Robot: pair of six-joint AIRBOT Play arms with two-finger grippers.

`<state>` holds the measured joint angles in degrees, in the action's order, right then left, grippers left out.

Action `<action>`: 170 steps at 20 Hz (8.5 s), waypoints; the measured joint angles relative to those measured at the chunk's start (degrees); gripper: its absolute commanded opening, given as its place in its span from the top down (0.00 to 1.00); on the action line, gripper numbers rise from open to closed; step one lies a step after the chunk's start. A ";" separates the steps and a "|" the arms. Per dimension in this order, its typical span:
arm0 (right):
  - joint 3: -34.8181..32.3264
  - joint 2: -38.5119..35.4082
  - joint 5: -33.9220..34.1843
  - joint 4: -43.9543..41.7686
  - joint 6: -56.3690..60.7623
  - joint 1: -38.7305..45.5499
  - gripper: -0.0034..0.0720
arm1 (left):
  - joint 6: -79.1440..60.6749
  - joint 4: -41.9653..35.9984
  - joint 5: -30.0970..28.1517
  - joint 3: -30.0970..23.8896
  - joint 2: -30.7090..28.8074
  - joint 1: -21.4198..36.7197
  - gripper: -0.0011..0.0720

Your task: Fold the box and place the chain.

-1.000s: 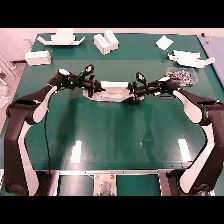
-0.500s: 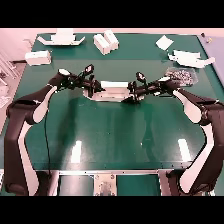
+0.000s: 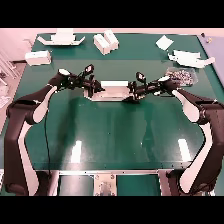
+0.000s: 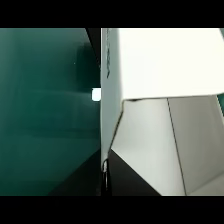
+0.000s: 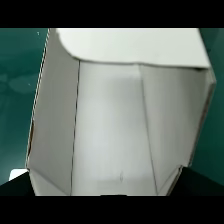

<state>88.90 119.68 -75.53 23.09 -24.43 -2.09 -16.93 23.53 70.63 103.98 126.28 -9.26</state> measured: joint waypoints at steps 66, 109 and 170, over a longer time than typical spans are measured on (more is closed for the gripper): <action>2.25 1.49 -1.01 1.77 0.76 -0.55 0.09 | -0.02 -0.02 0.13 0.00 0.02 -0.02 0.95; 5.20 3.56 -5.86 -0.22 4.63 0.46 0.11 | -0.02 -0.44 0.42 -0.02 0.02 0.00 0.95; 5.64 4.33 -4.39 3.80 1.36 0.28 0.33 | -0.02 -1.51 0.35 -0.04 0.02 0.02 0.95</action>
<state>94.54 124.01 -79.92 26.89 -23.07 -1.80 -16.95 22.02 70.98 103.94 126.30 -9.23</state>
